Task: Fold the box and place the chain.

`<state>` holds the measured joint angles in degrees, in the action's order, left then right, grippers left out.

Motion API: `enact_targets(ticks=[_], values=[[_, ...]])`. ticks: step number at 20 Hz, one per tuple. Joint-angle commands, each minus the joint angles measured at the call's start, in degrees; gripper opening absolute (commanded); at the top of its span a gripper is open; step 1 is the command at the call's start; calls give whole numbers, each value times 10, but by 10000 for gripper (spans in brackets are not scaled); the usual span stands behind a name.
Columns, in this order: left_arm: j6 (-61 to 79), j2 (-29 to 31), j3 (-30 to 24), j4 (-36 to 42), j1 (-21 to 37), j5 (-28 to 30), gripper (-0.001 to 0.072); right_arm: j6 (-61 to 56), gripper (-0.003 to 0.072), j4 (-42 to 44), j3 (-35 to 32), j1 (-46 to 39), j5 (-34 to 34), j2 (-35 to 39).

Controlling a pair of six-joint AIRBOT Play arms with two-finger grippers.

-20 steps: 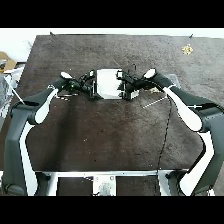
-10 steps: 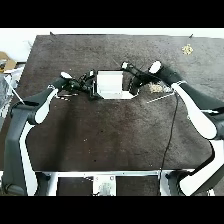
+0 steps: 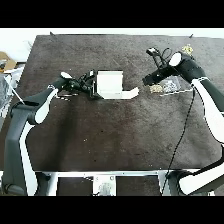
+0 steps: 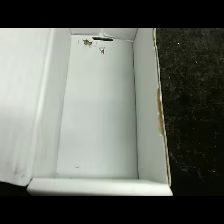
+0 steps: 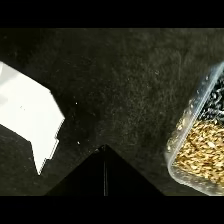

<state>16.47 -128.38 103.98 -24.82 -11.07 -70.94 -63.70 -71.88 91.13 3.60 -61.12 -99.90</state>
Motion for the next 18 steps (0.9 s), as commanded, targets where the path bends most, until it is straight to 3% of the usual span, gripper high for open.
enact_targets(ticks=[1, 8, 9, 10, 11, 17, 18], values=[[0, 0, 0, 0, 0, 0, 233, -40, 11, 75, 0, -21, -16, -34], [1, 0, 0, 0, 0, 0, 233, -6, 11, 166, 0, -3, -52, -92], [0, 0, 0, 0, 0, 0, 233, 14, 52, 200, 0, -3, -57, -96], [0, 0, 0, 0, 0, 0, 233, 28, 295, 225, 0, -4, -58, -96], [0, 0, 0, 0, 0, 0, 233, 41, 355, 246, 0, -4, -58, -96], [0, 0, 0, 0, 0, 0, 233, 117, 361, 372, 0, -3, -58, -96], [0, 0, 0, 0, 0, 0, 234, 116, 503, 372, 0, -2, -58, -96]])
